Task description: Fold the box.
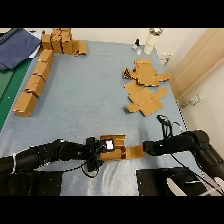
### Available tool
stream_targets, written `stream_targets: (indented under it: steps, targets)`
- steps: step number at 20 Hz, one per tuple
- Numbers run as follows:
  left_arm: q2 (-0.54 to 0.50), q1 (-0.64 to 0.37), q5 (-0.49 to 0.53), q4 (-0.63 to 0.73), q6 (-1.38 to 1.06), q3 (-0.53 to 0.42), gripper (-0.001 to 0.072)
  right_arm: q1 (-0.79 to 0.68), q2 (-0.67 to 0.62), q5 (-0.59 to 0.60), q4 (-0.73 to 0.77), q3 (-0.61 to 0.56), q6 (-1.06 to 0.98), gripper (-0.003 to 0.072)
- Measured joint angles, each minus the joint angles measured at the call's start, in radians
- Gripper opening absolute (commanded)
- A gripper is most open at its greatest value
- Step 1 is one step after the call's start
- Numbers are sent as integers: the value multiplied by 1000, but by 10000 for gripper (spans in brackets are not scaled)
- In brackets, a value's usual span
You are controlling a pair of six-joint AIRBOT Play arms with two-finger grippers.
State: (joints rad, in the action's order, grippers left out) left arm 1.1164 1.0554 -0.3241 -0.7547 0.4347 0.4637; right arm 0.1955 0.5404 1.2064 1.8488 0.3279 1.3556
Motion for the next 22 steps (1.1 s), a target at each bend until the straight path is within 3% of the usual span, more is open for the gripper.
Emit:
stream_targets:
  steps: [6,11,13,16,19,20,22]
  targets:
    - [0,0,0,0,0,0,481,24,143,-105,159,-36,111,5]
    - [0,0,0,0,0,0,481,117,144,-132,231,-6,140,8]
    - [0,0,0,0,0,0,481,161,118,-132,245,14,119,183]
    - [0,0,0,0,0,0,481,200,95,-135,253,31,77,242]
    - [0,0,0,0,0,0,481,215,85,-145,253,43,52,255]
    - [0,0,0,0,0,0,481,217,84,-148,253,48,46,358]
    - [0,0,0,0,0,0,481,221,82,-164,260,59,38,386]
